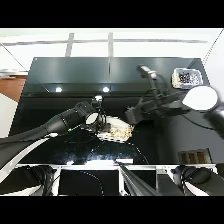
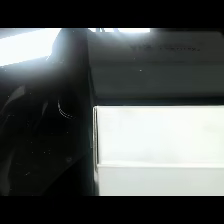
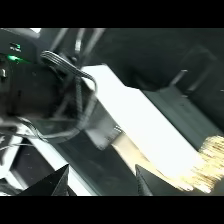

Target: Fold the box and place the chain.

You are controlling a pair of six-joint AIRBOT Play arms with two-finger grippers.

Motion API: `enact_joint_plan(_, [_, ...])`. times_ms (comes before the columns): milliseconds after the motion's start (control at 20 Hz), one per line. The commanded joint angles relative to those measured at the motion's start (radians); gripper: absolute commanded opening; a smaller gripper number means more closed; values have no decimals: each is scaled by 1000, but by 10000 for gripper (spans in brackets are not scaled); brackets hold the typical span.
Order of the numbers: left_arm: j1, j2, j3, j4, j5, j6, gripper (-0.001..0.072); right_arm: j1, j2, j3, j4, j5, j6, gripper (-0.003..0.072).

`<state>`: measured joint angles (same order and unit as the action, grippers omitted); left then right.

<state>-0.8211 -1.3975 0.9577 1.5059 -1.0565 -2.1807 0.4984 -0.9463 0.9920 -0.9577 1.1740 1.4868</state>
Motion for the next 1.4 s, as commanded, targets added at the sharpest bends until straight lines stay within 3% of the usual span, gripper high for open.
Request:
enact_joint_plan(0, [0,0,0,0,0,0,32,-97,122,-9,-204,114,-2,499])
enact_joint_plan(150, [0,0,0,0,0,0,32,-99,169,-122,-408,64,-33,499])
enact_joint_plan(250, [0,0,0,0,0,0,32,-99,167,-260,-434,-84,-53,501])
enact_joint_plan(350, [0,0,0,0,0,0,32,-92,153,-384,-430,-224,-138,713])
enact_joint_plan(550, [0,0,0,0,0,0,32,-49,113,-490,-412,-359,-645,712])
enact_joint_plan(850, [0,0,0,0,1,0,32,-75,-64,-488,45,-340,-1273,712])
enact_joint_plan(950, [0,0,0,0,1,0,32,-74,-114,-488,125,-347,-1413,712])
enact_joint_plan(1350, [0,0,0,0,0,0,32,-74,-166,-488,245,-393,-1501,711])
